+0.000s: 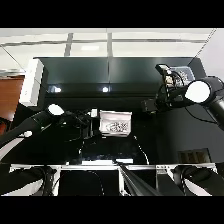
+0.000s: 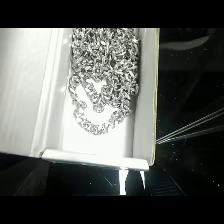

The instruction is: Fold the box and place the chain.

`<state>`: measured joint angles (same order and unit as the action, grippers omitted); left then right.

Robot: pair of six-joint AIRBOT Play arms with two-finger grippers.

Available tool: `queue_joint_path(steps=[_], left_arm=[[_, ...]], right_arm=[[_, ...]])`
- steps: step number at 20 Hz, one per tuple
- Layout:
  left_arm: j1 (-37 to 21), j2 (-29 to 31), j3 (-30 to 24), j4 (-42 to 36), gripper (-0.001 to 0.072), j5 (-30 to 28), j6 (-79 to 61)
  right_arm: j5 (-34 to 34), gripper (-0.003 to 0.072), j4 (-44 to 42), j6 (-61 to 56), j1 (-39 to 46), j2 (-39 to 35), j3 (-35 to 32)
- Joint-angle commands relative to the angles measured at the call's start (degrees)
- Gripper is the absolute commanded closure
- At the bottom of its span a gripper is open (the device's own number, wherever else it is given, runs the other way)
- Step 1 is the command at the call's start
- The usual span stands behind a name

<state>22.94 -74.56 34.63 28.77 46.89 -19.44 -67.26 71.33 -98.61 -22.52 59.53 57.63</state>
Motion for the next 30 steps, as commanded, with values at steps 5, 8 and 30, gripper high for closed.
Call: queue_joint_path(steps=[5, 8, 30], left_arm=[[2.2, -0.3, 0.3, 2.2, 0.0027, -1.3, -0.1], [3.4, -0.3, 0.3, 2.3, 0.0186, -1.7, -0.1], [3.8, -0.3, 0.3, 1.8, 0.0349, -6.2, 3.4]], right_arm=[[1.4, 0.0482, -0.8, 0.0, 0.0, 0.0, 0.0], [4.1, 0.0490, -0.8, 0.1, 0.0, 0.0, -0.3], [17.2, -0.0014, -11.1, 55.0, -5.0, 6.4, -3.2]])
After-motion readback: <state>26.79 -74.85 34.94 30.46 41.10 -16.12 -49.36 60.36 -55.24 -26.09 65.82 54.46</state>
